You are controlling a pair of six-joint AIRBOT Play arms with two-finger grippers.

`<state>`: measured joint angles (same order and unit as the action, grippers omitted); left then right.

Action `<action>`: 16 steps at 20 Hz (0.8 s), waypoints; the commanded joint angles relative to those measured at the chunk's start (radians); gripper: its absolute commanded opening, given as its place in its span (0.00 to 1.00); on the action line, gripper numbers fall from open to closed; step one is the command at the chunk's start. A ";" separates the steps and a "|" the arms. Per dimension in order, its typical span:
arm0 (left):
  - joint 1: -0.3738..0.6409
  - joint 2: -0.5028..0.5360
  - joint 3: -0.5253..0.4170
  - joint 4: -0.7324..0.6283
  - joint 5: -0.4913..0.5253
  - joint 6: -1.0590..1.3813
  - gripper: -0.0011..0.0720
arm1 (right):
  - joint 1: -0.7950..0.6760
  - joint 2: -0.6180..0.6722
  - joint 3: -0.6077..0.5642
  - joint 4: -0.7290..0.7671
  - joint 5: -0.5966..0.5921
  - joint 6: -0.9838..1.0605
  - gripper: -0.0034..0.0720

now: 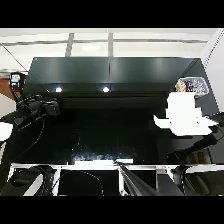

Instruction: Fold the box and place the chain.

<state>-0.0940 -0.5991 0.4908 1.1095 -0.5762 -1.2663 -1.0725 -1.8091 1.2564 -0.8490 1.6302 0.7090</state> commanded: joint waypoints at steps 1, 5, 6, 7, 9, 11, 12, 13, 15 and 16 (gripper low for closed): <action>0.000 0.000 0.000 0.000 0.000 0.000 0.97 | 0.003 0.002 0.000 0.011 0.023 -0.001 0.13; 0.000 0.000 0.000 0.000 0.000 0.000 0.97 | 0.040 0.041 -0.010 0.023 0.025 -0.003 0.11; 0.000 0.000 0.000 0.001 0.000 0.000 0.97 | 0.057 0.060 -0.024 0.033 0.019 -0.005 0.11; 0.000 0.000 0.000 0.000 0.001 0.000 0.97 | 0.079 0.085 -0.047 0.043 0.006 -0.006 0.11; 0.000 0.000 0.000 0.000 0.000 0.000 0.97 | 0.126 0.138 -0.109 0.075 -0.017 -0.006 0.11; 0.000 0.000 0.000 0.000 0.000 0.000 0.97 | 0.182 0.203 -0.191 0.131 -0.048 -0.006 0.11; 0.000 0.000 0.000 0.001 0.000 0.002 0.97 | 0.208 0.236 -0.231 0.160 -0.062 -0.006 0.11; 0.000 0.000 0.000 0.001 0.000 0.002 0.97 | 0.239 0.275 -0.276 0.191 -0.086 -0.006 0.11; 0.000 0.000 0.000 0.001 0.000 0.003 0.97 | 0.304 0.367 -0.378 0.243 -0.156 -0.006 0.11; -0.001 0.000 0.000 0.001 0.000 0.003 0.97 | 0.342 0.414 -0.430 0.265 -0.195 -0.006 0.11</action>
<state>-0.0940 -0.5987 0.4908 1.1099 -0.5762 -1.2644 -0.8169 -1.5070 0.9520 -0.6682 1.5318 0.7025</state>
